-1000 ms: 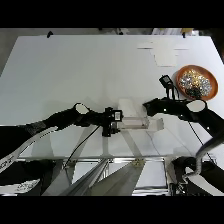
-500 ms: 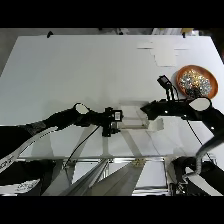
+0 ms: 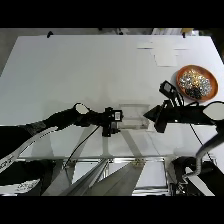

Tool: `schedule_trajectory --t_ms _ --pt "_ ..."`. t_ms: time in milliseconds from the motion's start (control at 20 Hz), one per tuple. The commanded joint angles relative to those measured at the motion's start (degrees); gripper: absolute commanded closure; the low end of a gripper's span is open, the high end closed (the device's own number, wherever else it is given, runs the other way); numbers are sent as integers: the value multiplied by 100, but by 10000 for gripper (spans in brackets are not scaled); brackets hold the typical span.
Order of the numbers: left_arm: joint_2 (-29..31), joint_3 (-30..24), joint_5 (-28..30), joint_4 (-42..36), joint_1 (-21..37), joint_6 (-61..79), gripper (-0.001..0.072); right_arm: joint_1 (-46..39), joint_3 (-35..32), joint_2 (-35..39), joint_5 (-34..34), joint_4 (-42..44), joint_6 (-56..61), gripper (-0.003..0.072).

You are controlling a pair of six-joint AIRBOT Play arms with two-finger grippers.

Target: Fold the box and place the chain.

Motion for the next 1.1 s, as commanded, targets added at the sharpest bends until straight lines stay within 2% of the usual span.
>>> schedule_trajectory --t_ms 0,150,250,500,650,800,850,900,950,1050 --pt "4 -2 0 0 0 2 435 2 4 577 575 -184 -951 671" --pt "4 0 0 0 0 2 435 4 4 885 1403 -765 -1012 672" --pt "4 -2 0 0 0 2 435 4 2 929 1694 -1226 -1012 672" --pt "4 0 0 0 0 2 435 4 -15 662 1235 -1812 -1110 671" --pt "4 0 -2 0 0 2 435 72 -63 181 955 -1827 -1934 671" --pt "4 -2 0 0 0 2 435 428 -249 -275 334 -2011 -2800 667" --pt "4 0 0 0 0 2 435 494 -310 -382 48 -2017 -2857 616" --pt "4 0 0 0 2 2 435 503 -354 -448 -297 -1982 -2852 483" --pt "4 -2 -2 0 0 2 435 503 -376 -509 -605 -1978 -2850 399" --pt "4 -2 0 0 2 2 435 446 -376 -643 -881 -1987 -2850 397"
